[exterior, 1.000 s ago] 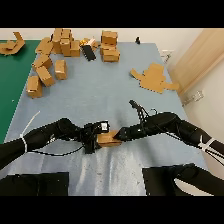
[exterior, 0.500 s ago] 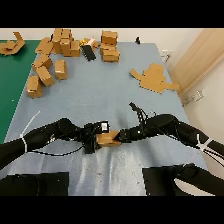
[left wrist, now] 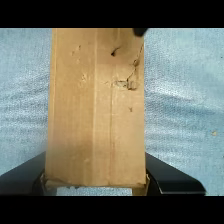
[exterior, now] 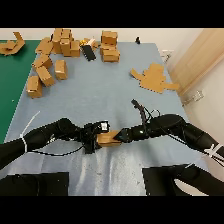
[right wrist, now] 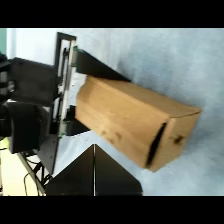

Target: Fold the box.

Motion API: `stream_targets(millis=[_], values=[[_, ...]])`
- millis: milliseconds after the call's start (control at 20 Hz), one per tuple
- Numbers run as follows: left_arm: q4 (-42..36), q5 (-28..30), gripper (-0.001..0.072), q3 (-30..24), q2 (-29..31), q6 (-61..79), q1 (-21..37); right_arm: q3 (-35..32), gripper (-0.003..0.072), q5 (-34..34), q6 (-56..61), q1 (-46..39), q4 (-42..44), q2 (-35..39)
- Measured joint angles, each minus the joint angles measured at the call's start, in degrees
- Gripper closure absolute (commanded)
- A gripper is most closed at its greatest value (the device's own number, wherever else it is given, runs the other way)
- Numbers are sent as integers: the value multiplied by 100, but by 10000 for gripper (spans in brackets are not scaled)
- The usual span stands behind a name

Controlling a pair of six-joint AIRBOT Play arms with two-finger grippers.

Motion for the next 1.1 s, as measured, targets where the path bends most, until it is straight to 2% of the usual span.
stream_targets(millis=[350, 550, 1100], values=[[0, 0, 209, 0, 0, 4, 0, 9, 684, 789, 129, 933, 337, -229], [2, 0, 209, 0, 0, 4, 0, 9, 685, 1263, 144, 1189, 417, -382], [4, 0, 209, 0, 0, 7, 0, 11, 684, 1558, 144, 1307, 459, -673]])
